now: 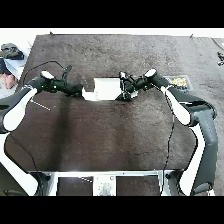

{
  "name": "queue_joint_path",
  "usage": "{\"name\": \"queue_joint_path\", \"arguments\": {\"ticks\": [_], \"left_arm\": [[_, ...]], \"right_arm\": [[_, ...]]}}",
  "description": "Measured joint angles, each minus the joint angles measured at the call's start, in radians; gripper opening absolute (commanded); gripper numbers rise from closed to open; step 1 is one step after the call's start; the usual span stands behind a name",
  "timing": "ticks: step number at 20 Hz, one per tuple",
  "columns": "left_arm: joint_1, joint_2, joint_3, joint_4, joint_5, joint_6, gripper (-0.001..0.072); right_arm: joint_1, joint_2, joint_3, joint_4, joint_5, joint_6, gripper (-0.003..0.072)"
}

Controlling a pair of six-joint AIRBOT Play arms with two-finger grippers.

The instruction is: Fold the box and place the chain.

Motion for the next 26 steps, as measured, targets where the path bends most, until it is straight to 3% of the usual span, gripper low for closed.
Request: {"name": "queue_joint_path", "arguments": {"ticks": [7,8,9,10,19,26], "left_arm": [[-0.017,0.0,-0.026,-0.085,0.002,0.033,0.0016],[-0.017,0.0,-0.027,-0.102,-0.005,0.046,0.0061],[-0.016,0.002,-0.027,-0.114,-0.011,0.061,0.0266],[-0.016,0.003,-0.028,-0.126,-0.021,0.079,0.0385],[-0.017,0.006,0.033,-0.156,-0.117,0.129,0.0385],[-0.036,0.007,0.056,-0.156,-0.133,0.107,0.0385]], "right_arm": [[0.0,0.0,0.0,0.0,0.0,0.0,0.0375],[0.0,0.0,0.0,0.0,0.0,0.0,0.0375],[0.0,0.0,0.0,0.0,0.0,0.0,0.0375],[0.0,0.0,0.0,0.0,0.0,0.0,0.0375],[0.0,0.0,0.0,0.0,0.0,0.0,0.0375],[0.0,0.0,0.0,0.0,0.0,0.0,0.0375]]}}
